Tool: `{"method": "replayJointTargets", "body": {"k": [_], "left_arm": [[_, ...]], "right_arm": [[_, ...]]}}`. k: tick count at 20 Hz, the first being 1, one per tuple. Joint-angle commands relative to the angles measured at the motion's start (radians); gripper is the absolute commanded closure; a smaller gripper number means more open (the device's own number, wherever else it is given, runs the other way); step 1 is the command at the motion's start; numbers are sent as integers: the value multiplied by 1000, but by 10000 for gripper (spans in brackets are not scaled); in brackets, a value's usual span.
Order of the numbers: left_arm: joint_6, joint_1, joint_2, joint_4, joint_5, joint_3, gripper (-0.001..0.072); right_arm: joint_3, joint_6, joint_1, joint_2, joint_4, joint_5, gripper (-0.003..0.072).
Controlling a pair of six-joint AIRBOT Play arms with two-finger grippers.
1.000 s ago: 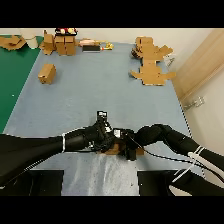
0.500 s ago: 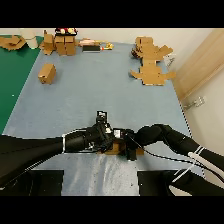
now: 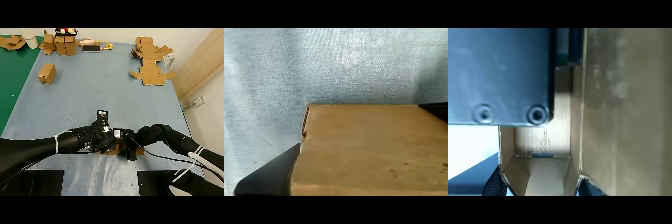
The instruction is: Fold the box.
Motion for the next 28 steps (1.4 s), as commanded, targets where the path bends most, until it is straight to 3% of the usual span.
{"method": "replayJointTargets", "body": {"k": [1, 7, 11, 22, 23, 25, 28], "left_arm": [[-2, 2, 27, 12, -33, 0, 336], [-13, 2, 98, 25, -50, 0, 335], [-20, 21, 126, 51, -127, 0, 336], [-13, 56, 169, 80, -142, 0, 337], [-13, 57, 169, 80, -156, 0, 377], [-16, 59, 169, 94, -204, -1, 698], [27, 63, 198, 150, -264, -30, 697]], "right_arm": [[1, 0, 1, 0, 0, 2, 185], [1, 0, 1, -1, 0, 2, 185], [1, 0, 1, 0, 0, 2, 185], [1, 0, 1, 0, 0, 1, 185], [1, 0, 1, -1, 0, 1, 185], [1, 0, 1, 0, -1, 1, 185], [1, 0, 1, 0, -1, -4, 185]]}}
